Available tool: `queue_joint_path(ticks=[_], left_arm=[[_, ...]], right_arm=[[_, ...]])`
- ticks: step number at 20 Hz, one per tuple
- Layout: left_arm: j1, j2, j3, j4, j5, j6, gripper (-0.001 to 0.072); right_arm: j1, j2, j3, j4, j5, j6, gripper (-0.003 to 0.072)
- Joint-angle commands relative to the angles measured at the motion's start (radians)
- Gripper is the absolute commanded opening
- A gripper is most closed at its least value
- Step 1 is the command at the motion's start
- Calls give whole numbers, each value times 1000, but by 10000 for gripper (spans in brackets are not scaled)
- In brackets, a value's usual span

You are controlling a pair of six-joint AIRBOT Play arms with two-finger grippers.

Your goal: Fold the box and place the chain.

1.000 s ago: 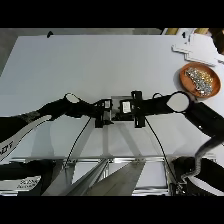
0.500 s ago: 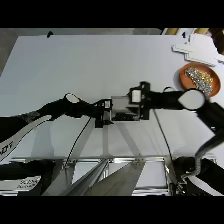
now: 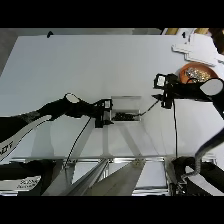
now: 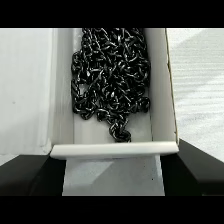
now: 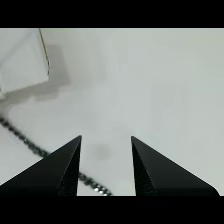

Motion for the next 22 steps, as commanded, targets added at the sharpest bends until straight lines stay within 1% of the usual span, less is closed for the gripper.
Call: queue_joint_path(ticks=[1, 3, 7, 12, 13, 14, 15, 16, 17, 19, 22], left_arm=[[-1, 1, 0, 0, 0, 0, 9], [-1, 1, 0, 0, 0, 0, 9], [-1, 1, 0, 0, 0, 0, 9], [-1, 1, 0, 0, 0, 0, 9], [-1, 1, 0, 0, 0, 0, 9], [-1, 1, 0, 0, 0, 0, 9], [-1, 1, 0, 0, 0, 0, 9], [-1, 1, 0, 0, 0, 0, 9], [-1, 1, 0, 0, 0, 0, 9], [-1, 1, 0, 0, 0, 0, 9], [-1, 1, 0, 0, 0, 0, 9]], right_arm=[[4, -104, -1, -68, 23, -95, 316], [39, -163, -1, -135, 26, -95, 318], [57, -255, -1, -139, 36, -95, 321], [57, -291, -1, -158, 43, -96, 318], [57, -301, -1, -157, 43, -95, 312], [57, -311, -1, -158, 43, -95, 289], [57, -317, -1, -158, 43, -95, 288], [57, -320, -1, -157, 43, -95, 232], [57, -320, -1, -157, 44, -95, 138], [57, -316, -1, -157, 63, -91, 19], [57, -263, -1, -159, 128, -71, 21]])
